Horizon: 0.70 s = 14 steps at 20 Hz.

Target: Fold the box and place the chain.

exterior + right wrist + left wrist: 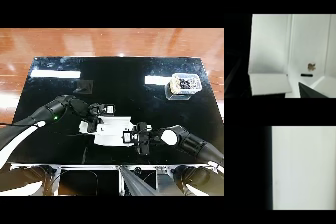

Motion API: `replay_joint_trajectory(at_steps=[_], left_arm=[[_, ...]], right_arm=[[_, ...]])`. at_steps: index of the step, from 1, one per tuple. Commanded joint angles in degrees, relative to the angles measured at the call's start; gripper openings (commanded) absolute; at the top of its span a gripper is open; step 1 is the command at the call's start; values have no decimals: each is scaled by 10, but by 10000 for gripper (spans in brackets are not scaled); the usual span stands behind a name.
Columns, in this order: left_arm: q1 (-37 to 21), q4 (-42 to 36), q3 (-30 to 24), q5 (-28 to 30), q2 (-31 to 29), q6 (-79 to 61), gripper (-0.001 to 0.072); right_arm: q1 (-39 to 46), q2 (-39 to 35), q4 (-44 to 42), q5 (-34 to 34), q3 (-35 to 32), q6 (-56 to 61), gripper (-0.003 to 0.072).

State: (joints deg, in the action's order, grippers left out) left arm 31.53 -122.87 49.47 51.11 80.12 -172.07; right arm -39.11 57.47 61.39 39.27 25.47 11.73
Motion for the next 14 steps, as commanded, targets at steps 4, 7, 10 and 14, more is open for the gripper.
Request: replay_joint_trajectory(at_steps=[4,7,10,14], left_arm=[[0,-8,1,-1,-1,0,19],[0,-8,1,-1,0,0,19],[0,-8,1,-1,0,0,19],[0,-8,1,-1,0,0,19]], right_arm=[[-17,1,-97,-95,-2,21,714],[-17,0,-103,-112,-2,86,715],[-17,0,-101,-94,-2,127,716],[-17,-14,-89,-80,-2,179,720]])
